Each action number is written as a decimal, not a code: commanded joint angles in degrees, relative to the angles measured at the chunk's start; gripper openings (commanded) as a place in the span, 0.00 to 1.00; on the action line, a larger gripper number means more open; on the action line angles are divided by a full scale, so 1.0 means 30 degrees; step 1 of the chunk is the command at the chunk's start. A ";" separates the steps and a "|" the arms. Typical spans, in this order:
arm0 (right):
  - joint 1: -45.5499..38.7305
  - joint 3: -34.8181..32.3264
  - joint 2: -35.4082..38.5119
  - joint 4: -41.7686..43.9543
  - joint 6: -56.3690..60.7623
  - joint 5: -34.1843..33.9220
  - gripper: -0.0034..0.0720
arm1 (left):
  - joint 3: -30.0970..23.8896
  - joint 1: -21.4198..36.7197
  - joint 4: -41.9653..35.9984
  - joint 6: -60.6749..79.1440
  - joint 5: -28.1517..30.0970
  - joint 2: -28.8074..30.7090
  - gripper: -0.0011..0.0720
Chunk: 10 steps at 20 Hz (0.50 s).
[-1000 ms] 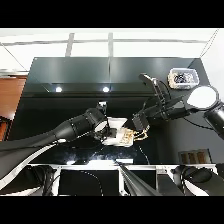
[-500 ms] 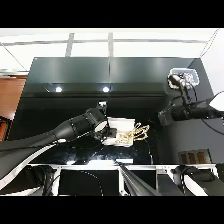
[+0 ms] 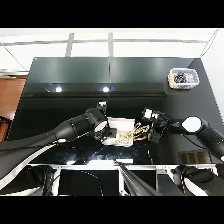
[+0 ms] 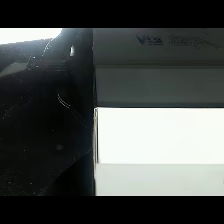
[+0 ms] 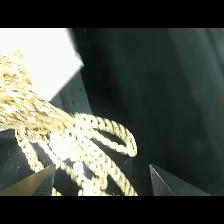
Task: Fold the box and place the chain.
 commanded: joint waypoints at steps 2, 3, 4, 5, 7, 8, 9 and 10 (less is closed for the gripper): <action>0.0714 -0.0277 -0.0801 0.2390 -0.5013 -0.0452 1.00 | 0.0000 0.0015 0.0007 0.0000 0.0007 -0.0015 0.06; 0.0707 -0.0277 -0.1056 0.2375 -0.5588 -0.0423 1.00 | 0.0000 0.0015 0.0007 0.0000 0.0000 -0.0015 0.06; 0.0714 -0.0277 -0.1326 0.2404 -0.5923 -0.0379 1.00 | 0.0000 0.0015 0.0007 0.0000 0.0000 -0.0015 0.06; 0.0714 -0.0277 -0.1596 0.2514 -0.6331 -0.0036 1.00 | 0.0000 0.0015 0.0007 0.0000 0.0000 -0.0015 0.06; 0.0882 -0.0277 -0.1923 0.2353 -0.6754 0.0437 1.00 | 0.0000 0.0015 0.0007 0.0000 0.0000 -0.0015 0.06; 0.1122 -0.0277 -0.2076 0.2280 -0.6980 0.0401 1.00 | 0.0000 0.0015 0.0007 0.0000 0.0000 -0.0015 0.06; 0.1341 -0.0277 -0.2244 0.2200 -0.7300 0.0342 1.00 | 0.0000 0.0015 0.0007 0.0000 0.0000 -0.0015 0.06; 0.1581 -0.0277 -0.2419 0.2135 -0.7322 0.0342 1.00 | 0.0000 0.0015 0.0007 0.0000 0.0007 -0.0015 0.06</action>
